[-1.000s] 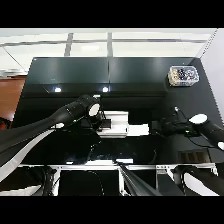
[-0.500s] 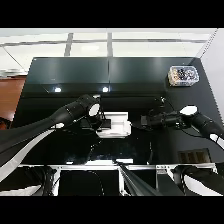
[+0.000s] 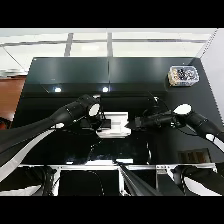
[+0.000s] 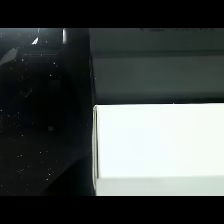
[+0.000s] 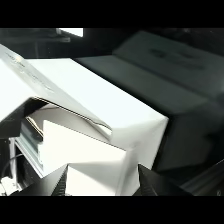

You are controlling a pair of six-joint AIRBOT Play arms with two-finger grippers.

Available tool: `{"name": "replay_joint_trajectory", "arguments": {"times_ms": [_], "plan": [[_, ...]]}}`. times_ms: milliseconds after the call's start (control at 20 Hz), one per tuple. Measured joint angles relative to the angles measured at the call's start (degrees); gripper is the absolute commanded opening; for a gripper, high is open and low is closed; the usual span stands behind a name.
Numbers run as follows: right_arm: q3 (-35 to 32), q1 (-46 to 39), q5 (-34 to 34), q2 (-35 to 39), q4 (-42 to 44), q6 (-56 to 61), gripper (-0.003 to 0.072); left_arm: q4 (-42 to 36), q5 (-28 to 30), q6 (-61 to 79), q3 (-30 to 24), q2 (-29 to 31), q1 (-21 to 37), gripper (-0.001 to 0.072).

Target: Fold the box and place the chain.

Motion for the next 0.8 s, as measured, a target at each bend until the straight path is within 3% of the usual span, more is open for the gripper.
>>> {"name": "replay_joint_trajectory", "arguments": {"times_ms": [150,200,250,800], "plan": [[2.6,2.2,-0.6,0.0,-4.0,3.8,0.0479,0.0,0.0,0.0,0.0,0.0,0.0,0.0031],[3.5,3.0,-0.9,0.0,-5.4,5.3,0.0374,0.0,0.0,0.0,0.0,0.0,0.0,0.0031],[4.4,4.0,-1.2,0.0,-6.7,6.9,0.0352,-0.1,0.0,0.0,0.0,0.0,0.0,0.0031],[12.1,13.3,-3.3,-1.7,-27.5,27.5,0.0319,-0.2,-0.1,0.1,0.0,0.0,0.0,0.0031]]}}
